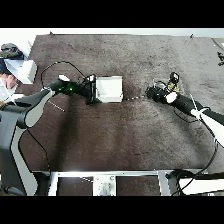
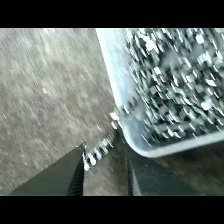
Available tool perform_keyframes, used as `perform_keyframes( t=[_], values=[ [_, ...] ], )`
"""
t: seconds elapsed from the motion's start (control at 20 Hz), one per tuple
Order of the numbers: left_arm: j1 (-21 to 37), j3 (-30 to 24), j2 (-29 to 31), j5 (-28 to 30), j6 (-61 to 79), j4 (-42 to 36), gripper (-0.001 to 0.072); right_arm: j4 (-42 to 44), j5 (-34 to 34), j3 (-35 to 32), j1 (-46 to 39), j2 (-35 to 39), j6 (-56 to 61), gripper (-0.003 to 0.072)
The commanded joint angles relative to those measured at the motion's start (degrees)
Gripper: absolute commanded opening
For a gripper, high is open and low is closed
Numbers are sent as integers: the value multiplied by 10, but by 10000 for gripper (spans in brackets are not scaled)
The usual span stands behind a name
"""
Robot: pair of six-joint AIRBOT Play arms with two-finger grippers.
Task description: Fold the box and place the chain.
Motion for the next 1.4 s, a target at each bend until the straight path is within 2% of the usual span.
perform_keyframes(
  t=[0.0, 0.05, 0.1, 0.15, 0.25, 0.65, 0.8, 1.05, 1.2, 1.35],
  values=[
    [0, 0, 0, 0, 0, 0, 352, 9, -8, 26, 10, -28, 5, 257],
    [0, 0, 0, 0, 0, 0, 352, 9, -8, 30, 12, -36, 5, 255],
    [0, 0, 0, 0, 0, 0, 352, 17, -8, 30, 14, -39, 5, 148],
    [0, 0, 0, 0, 0, 0, 352, 17, -9, 31, 17, -38, 5, -11],
    [0, 0, 0, 0, 0, 0, 352, 15, -19, 31, 39, -18, -7, -9],
    [0, 0, 0, 0, 0, 0, 352, 11, -46, 31, 183, 153, -22, -9],
    [0, 0, 0, 0, 0, 0, 352, 11, -89, 39, 249, 184, -22, -9],
    [0, 0, 0, 0, 0, 0, 352, 2, -104, 111, 331, 145, -24, -10],
    [0, 0, 0, 0, 0, 0, 352, 2, -97, 126, 339, 94, -22, -9],
    [0, 0, 0, 0, 0, 0, 352, 0, -61, 125, 322, 49, -24, -9]
  ],
)
